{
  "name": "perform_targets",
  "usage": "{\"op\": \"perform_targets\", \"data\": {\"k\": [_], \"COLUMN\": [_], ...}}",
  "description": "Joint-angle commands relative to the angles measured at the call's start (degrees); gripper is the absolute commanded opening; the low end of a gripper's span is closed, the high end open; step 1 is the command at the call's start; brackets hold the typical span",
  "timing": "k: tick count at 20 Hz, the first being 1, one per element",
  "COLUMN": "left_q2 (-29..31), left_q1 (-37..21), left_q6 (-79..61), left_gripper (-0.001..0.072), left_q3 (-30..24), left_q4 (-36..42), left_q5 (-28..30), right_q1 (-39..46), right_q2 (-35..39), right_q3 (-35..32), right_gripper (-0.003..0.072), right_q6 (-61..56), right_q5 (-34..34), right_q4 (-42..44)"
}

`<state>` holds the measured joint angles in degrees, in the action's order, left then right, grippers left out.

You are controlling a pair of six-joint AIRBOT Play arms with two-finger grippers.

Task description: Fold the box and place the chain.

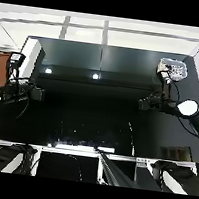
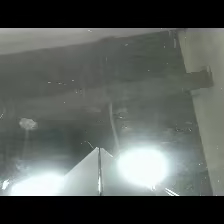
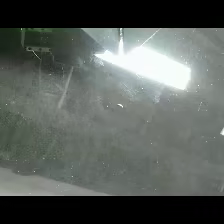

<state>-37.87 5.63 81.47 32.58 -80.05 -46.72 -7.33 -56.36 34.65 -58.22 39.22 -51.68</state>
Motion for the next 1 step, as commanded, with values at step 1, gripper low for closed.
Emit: {"op": "perform_targets", "data": {"k": [1], "left_q2": [0.0], "left_q1": [0.0], "left_q6": [0.0], "left_gripper": [0.0024], "left_q3": [0.0], "left_q4": [0.0], "left_q5": [0.0], "right_q1": [0.0], "right_q2": [0.0], "right_q3": [0.0], "right_gripper": [0.0017], "right_q6": [0.0], "right_q5": [0.0], "right_q4": [0.0]}}
